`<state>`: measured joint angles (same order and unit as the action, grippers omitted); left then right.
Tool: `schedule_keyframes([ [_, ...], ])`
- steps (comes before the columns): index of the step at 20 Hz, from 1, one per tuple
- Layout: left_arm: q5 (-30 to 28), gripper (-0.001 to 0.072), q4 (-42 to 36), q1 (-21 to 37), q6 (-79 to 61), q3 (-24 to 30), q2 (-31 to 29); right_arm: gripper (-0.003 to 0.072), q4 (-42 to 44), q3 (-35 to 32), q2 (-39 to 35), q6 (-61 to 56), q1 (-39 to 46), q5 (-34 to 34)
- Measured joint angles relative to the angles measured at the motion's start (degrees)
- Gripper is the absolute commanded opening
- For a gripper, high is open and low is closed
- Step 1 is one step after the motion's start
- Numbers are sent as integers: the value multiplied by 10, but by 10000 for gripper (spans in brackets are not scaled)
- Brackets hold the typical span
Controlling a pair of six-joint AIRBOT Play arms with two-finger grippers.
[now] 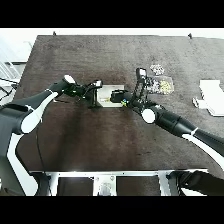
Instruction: Fold the box and place the chain.
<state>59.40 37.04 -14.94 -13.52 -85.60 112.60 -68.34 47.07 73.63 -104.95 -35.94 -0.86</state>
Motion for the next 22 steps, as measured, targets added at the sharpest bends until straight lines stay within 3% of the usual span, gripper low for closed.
schedule_keyframes([
  [3,0,467,0,0,0,0,0,32,0,0,13,0,0,1],
  [5,0,466,0,0,0,0,0,284,0,0,17,-1,7,2],
  [7,0,467,0,0,0,0,0,235,0,1,19,-1,17,3],
  [9,0,467,0,0,0,0,0,285,0,3,21,-1,27,4],
  [13,0,467,0,0,0,0,0,286,0,7,1,2,39,0],
  [16,0,467,0,0,0,0,0,267,-23,7,-54,53,45,-21],
  [18,0,467,0,0,0,0,0,135,-44,7,-102,103,56,-20],
  [22,0,467,0,0,0,0,0,165,-67,12,-171,191,107,-17],
])
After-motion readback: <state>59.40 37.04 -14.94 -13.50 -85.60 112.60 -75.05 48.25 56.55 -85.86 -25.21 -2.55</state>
